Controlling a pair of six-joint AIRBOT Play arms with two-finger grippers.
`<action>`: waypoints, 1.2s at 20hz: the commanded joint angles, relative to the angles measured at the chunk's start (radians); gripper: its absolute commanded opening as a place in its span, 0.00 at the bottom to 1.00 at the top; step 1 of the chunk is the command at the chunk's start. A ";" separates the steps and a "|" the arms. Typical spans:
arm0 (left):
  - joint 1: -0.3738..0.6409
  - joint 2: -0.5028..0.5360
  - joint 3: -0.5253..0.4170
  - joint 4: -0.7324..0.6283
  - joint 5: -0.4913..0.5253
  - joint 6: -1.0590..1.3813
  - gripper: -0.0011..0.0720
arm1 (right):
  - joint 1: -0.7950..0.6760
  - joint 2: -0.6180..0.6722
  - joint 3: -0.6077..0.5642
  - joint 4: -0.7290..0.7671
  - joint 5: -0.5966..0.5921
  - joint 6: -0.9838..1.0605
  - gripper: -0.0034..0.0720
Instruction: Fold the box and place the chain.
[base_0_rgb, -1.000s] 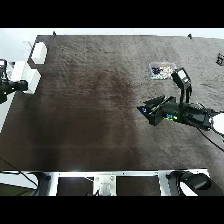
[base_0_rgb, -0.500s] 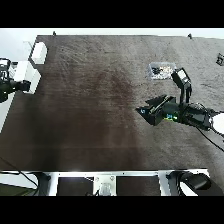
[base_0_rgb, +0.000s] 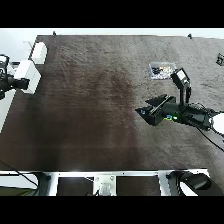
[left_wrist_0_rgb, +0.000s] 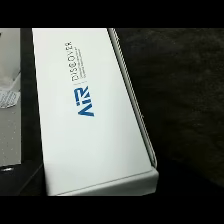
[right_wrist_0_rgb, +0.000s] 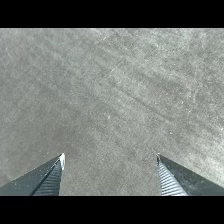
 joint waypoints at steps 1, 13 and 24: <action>0.001 0.004 0.001 0.005 0.009 0.010 1.00 | 0.001 0.000 0.000 0.001 0.032 -0.002 0.92; 0.001 0.004 0.001 0.005 0.089 0.003 0.99 | 0.002 0.000 0.000 0.014 0.039 -0.002 0.92; 0.001 0.117 0.053 -0.050 -0.063 0.025 0.96 | 0.001 0.000 0.000 0.029 0.035 -0.002 0.92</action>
